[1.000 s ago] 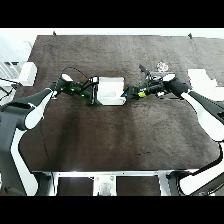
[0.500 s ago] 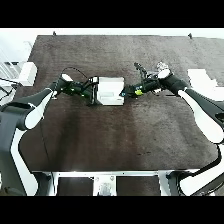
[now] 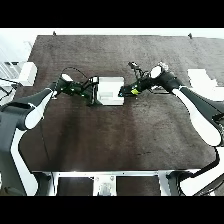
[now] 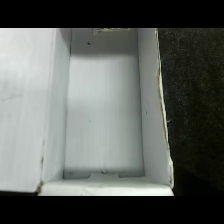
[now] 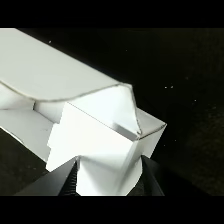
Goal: Fold the box and place the chain.
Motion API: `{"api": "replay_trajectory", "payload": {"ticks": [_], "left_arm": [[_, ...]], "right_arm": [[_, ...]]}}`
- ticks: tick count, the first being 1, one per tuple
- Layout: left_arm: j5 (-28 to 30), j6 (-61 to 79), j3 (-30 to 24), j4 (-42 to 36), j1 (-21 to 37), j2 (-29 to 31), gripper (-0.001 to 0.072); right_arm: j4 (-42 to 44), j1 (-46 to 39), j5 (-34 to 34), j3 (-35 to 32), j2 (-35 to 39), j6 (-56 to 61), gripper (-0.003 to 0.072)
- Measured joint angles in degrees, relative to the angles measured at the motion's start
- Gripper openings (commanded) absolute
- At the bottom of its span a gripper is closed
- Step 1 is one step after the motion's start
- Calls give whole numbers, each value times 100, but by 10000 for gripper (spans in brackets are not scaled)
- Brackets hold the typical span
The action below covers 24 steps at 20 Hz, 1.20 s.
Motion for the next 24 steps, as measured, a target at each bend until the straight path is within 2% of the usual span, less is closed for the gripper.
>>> {"api": "replay_trajectory", "payload": {"ticks": [6,15,24], "left_arm": [[-11,4,0,0,-2,0,476],[-11,2,-2,-11,-2,0,476],[-11,0,-2,-17,-2,0,476]], "right_arm": [[-758,208,-120,157,-105,796,460],[-1384,452,-107,487,-271,1633,458],[-2605,787,649,1263,-680,2750,445]]}}
